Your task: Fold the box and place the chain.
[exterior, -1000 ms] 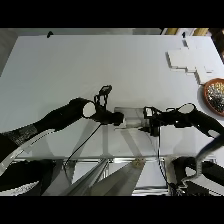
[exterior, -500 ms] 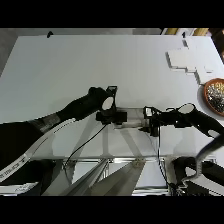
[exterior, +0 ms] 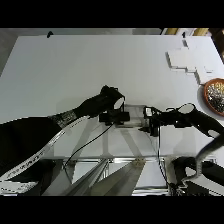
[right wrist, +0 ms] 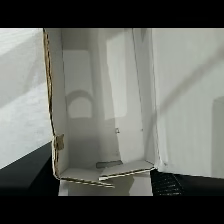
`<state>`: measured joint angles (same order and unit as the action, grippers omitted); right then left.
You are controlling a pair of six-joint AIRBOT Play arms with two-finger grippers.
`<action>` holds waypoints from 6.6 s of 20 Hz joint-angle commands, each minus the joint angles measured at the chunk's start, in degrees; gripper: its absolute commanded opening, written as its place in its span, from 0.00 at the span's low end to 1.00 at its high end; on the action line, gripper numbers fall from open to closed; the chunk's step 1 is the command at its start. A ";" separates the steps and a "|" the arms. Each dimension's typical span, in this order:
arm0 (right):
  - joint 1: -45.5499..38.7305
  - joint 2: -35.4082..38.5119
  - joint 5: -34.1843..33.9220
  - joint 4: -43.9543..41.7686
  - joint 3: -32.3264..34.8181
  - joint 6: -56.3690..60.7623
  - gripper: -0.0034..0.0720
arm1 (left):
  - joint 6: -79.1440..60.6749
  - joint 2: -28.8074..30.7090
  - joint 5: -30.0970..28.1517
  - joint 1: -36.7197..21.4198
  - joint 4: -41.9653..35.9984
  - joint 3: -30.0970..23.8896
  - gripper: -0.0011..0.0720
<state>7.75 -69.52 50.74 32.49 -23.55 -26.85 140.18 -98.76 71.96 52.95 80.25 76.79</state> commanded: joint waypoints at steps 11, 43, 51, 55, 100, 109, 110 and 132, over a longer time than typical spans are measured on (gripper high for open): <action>0.00 -0.02 0.07 0.07 0.00 -0.04 0.58 | 1.73 -0.33 0.52 0.83 0.79 0.31 0.10; 0.00 -0.02 0.07 0.07 0.00 -0.04 0.58 | -26.34 9.81 3.58 -0.74 1.57 0.28 0.40; 0.00 -0.02 0.07 0.07 0.00 -0.04 0.58 | -55.39 27.02 3.23 -4.79 -0.76 -8.74 0.73; 0.00 -0.02 0.07 0.07 0.00 -0.04 0.58 | -98.62 33.57 -23.08 -14.05 -17.84 -27.26 0.74; 0.00 -0.02 0.04 0.07 0.00 -0.04 0.58 | -157.74 13.09 -27.82 -15.72 -58.60 -37.35 0.97; 0.00 -0.02 0.04 0.07 0.00 -0.04 0.58 | -156.71 12.46 -28.87 -15.72 -58.84 -37.35 0.97; 0.00 -0.02 0.07 0.07 0.00 -0.04 0.58 | -156.71 12.48 -28.92 -15.72 -58.84 -37.35 0.97; 0.00 -0.02 0.04 0.04 0.00 -0.04 0.58 | -156.71 14.05 -33.53 -14.62 -59.91 -39.65 0.75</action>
<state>7.77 -69.52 50.59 32.45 -23.55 -26.83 -16.38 -84.64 38.20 37.91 20.14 37.67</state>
